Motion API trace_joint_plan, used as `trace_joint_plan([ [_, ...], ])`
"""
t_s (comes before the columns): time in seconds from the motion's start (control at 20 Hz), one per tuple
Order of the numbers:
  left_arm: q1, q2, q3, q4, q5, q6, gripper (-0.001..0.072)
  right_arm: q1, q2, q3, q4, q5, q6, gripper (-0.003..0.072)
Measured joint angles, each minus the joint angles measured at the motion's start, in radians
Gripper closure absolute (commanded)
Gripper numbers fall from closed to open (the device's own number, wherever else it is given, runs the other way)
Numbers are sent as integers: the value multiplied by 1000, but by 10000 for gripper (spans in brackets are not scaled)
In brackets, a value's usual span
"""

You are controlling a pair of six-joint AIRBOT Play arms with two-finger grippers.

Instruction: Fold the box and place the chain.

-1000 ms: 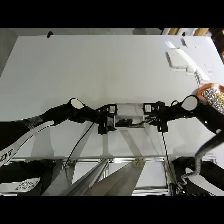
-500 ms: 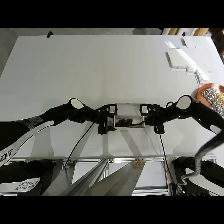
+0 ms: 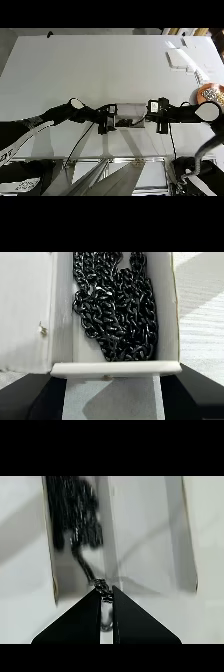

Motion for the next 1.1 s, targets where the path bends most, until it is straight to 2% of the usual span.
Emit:
trace_joint_plan([
  [0.15,0,0,0,0,0,0,419,136,8,0,69,-118,6,666],
  [0.35,0,0,0,0,0,0,419,331,-74,0,105,-323,8,665],
  [0.4,0,0,0,0,0,0,419,364,-105,0,109,-361,9,638],
  [0.5,0,0,0,0,0,0,419,411,-168,0,113,-412,10,393],
  [0.55,0,0,0,0,0,0,419,425,-192,0,111,-430,10,371],
  [0.7,0,0,0,0,0,0,419,442,-204,7,70,-447,10,394],
  [0.85,0,0,0,0,0,0,419,395,-149,24,-15,-397,10,397],
  [0.95,0,0,0,0,0,0,419,320,-99,32,-71,-330,10,526],
  [1.1,0,0,0,0,0,0,419,154,-58,36,-168,-220,10,525],
])
